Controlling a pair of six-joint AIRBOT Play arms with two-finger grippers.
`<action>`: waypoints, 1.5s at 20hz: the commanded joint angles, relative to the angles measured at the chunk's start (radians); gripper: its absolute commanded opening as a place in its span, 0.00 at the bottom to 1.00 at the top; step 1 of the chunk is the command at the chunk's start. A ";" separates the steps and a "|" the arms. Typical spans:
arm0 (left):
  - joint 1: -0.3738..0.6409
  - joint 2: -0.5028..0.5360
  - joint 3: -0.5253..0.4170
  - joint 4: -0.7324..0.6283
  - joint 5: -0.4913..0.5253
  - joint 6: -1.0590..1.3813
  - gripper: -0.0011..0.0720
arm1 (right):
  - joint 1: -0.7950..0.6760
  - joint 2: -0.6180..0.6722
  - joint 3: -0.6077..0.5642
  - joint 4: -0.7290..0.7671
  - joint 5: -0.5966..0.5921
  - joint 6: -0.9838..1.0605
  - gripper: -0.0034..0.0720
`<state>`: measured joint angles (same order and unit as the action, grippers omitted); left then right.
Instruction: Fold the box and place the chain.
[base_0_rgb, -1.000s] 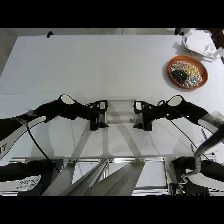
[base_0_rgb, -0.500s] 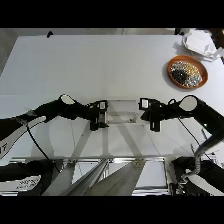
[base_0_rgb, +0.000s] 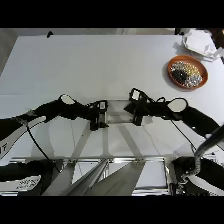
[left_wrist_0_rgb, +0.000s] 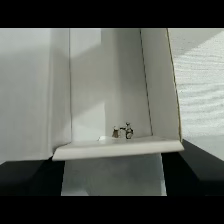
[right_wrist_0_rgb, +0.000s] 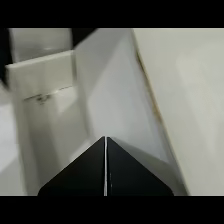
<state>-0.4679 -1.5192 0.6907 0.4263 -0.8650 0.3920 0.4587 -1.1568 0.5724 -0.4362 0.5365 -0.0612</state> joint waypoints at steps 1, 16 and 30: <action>0.000 0.001 -0.001 0.000 0.000 0.000 0.47 | 0.064 -0.105 0.001 0.192 -0.283 -0.014 0.06; 0.000 0.001 -0.001 0.000 0.000 0.000 0.47 | 0.061 -0.051 0.001 0.068 -0.103 0.156 0.06; 0.000 0.001 -0.001 0.000 -0.002 0.000 0.47 | -0.081 0.246 -0.029 -0.846 0.400 0.650 0.09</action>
<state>-0.4679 -1.5192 0.6907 0.4263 -0.8650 0.3923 0.4339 -0.9211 0.5587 -1.1038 0.8200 0.5343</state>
